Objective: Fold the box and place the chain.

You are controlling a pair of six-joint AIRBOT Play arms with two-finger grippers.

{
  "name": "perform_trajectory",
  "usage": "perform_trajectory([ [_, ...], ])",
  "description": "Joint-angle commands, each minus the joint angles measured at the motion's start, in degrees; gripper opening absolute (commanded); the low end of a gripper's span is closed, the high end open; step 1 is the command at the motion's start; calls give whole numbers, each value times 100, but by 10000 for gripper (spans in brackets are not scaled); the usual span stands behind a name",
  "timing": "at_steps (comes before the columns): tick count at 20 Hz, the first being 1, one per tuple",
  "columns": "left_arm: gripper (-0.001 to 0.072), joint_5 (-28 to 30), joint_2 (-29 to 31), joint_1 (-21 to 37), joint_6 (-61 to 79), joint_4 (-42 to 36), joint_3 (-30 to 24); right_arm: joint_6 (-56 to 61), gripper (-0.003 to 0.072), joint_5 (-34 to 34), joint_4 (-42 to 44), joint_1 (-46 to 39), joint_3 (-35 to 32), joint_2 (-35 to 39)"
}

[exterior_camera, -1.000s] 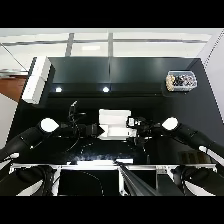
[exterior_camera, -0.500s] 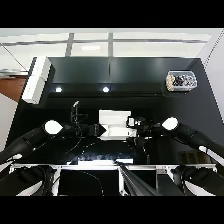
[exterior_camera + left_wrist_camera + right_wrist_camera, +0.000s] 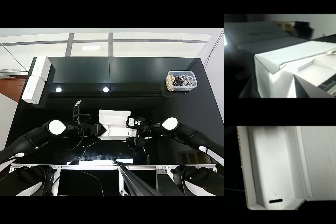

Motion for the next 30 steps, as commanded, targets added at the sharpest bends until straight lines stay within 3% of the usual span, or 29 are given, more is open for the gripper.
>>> perform_trajectory([
  [1, 553, -170, -15, -358, -1862, 2013, 400, 2, 471, 2, 0, 7, 0, -2],
  [4, 553, -498, -68, -651, -2935, 3126, 772, 2, 470, 2, 0, 7, 0, -2],
  [11, 553, -1932, -1106, -879, -3705, 3987, 1910, 2, 471, 4, 0, 7, 0, -2],
  [15, 545, -2428, -1270, -981, -4172, 4350, 2201, 0, 471, 4, 0, 7, 0, -2],
  [16, 475, -2490, -1292, -1003, -4258, 4330, 2227, 2, 471, 4, 0, 7, 0, -2],
  [19, 394, -2570, -1325, -1104, -4448, 4334, 2319, 2, 471, 4, 0, 7, 0, -2],
  [23, 392, -2577, -1408, -1274, -4848, 4374, 2417, 2, 471, 4, 0, 7, 0, -2],
  [25, 337, -2616, -1462, -1342, -4911, 4413, 2492, 2, 471, 4, 0, 7, 0, -2],
  [29, 327, -2627, -1528, -1427, -5198, 4485, 2540, 0, 470, 4, 0, 7, 0, -2],
  [30, 267, -2629, -1552, -1445, -5198, 4483, 2546, 0, 471, 4, 0, 7, 0, -2],
])
